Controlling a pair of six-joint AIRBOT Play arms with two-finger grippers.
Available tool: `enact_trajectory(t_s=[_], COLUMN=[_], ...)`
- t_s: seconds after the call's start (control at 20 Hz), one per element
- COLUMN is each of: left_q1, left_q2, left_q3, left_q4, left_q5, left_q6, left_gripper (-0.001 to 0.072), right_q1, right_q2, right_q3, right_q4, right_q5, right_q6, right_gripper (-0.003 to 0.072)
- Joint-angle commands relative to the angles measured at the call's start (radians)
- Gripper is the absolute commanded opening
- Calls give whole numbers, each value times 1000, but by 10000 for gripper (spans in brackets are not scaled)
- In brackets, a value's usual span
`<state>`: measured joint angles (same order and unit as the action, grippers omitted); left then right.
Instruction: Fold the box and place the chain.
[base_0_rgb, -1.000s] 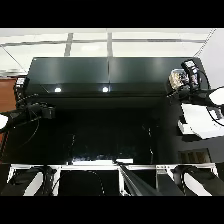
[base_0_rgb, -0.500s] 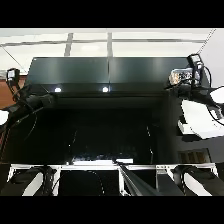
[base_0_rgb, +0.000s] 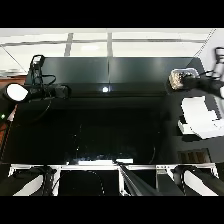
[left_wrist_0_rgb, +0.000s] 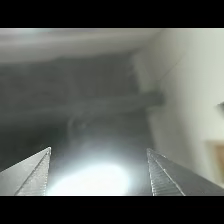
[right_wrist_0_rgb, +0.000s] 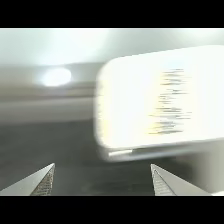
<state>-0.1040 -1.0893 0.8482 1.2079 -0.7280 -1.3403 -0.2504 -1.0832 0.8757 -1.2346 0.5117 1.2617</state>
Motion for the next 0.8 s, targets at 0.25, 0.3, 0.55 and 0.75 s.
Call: enact_trajectory(t_s=[0.25, 0.3, 0.55, 0.75], left_q1=[-13, -13, -14, -14], left_q2=[-49, -54, -65, -65], left_q3=[60, 60, 59, 59], left_q4=[272, 272, 238, 238], left_q5=[-190, -197, -200, -205], left_q6=[-153, -153, -153, -153], left_gripper=[710, 710, 710, 710], right_q1=[-621, -652, -689, -688], right_q2=[-379, -417, -549, -588], right_q3=[449, 484, 515, 515], right_q4=[-238, -206, -129, -132], right_q5=[488, 544, 710, 716], right_q6=[193, 83, -317, -417], right_gripper=[714, 713, 707, 707])
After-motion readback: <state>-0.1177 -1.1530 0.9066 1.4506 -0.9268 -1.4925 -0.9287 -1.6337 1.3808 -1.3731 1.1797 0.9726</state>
